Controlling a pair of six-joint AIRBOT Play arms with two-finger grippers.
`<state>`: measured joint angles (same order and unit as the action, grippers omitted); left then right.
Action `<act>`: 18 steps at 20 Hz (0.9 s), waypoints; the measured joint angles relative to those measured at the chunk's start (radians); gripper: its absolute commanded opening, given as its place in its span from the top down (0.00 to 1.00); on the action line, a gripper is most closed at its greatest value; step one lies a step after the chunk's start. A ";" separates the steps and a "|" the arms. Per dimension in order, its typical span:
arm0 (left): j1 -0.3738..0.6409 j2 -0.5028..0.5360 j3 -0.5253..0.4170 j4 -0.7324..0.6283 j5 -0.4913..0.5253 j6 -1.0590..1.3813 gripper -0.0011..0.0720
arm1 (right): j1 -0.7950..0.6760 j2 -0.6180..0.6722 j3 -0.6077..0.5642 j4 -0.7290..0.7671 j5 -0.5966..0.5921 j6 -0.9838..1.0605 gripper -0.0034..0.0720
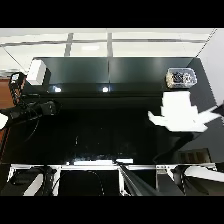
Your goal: Fold the box and place the chain.
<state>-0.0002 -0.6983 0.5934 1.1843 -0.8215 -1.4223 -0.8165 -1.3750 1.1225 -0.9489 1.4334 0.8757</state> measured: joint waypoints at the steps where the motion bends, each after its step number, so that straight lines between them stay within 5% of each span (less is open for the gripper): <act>1: 0.000 0.000 0.000 0.000 0.001 0.000 0.02 | 0.048 0.058 -0.056 0.043 -0.026 0.010 0.93; 6: 0.000 -0.037 0.000 -0.076 -0.007 0.002 0.02 | 0.352 0.312 -0.367 0.262 -0.260 0.071 0.93; 10: -0.003 -0.163 0.023 -0.245 -0.001 0.085 0.02 | 0.642 0.410 -0.566 0.404 -0.506 0.101 0.93; 18: -0.057 -0.600 0.225 -0.529 -0.154 0.251 0.02 | 0.927 0.446 -0.674 0.469 -0.716 0.139 0.93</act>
<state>-0.0574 -1.2984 0.8188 0.6552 -0.9760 -1.1713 0.1108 -0.9295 0.4480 -0.4797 0.7177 1.0145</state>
